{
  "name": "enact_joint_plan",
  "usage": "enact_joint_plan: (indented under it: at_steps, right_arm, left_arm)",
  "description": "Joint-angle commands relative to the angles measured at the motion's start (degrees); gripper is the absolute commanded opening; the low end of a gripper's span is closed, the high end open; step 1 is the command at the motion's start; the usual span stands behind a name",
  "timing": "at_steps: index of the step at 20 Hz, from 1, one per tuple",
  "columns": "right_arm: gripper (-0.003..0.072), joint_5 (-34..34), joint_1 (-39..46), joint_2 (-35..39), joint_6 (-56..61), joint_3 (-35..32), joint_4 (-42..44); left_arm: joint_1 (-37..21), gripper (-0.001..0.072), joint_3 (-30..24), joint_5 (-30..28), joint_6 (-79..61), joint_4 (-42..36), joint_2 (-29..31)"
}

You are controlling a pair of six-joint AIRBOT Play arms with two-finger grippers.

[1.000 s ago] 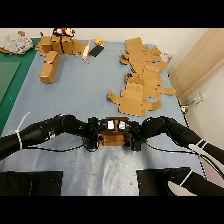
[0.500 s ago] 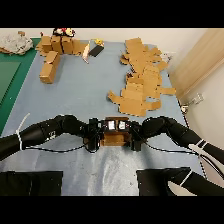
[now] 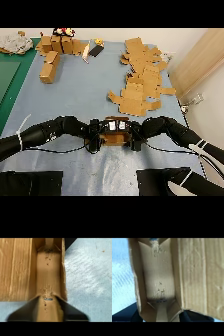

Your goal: Fold the box.

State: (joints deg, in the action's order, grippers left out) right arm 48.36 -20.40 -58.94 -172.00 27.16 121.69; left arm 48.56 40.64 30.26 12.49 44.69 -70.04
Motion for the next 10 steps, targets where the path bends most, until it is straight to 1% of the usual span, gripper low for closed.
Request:
enact_joint_plan:
  at_steps: [1,10]
  right_arm:
    - [0.053,0.0,0.0,0.0,0.0,0.0,0.0]
    - [0.053,0.0,0.0,0.0,0.0,0.0,0.0]
  left_arm:
    - [0.1,0.0402,0.0,-0.1,0.2,-0.4,0.0]
    - [0.0,0.0403,-0.1,-0.1,0.6,-0.3,0.0]
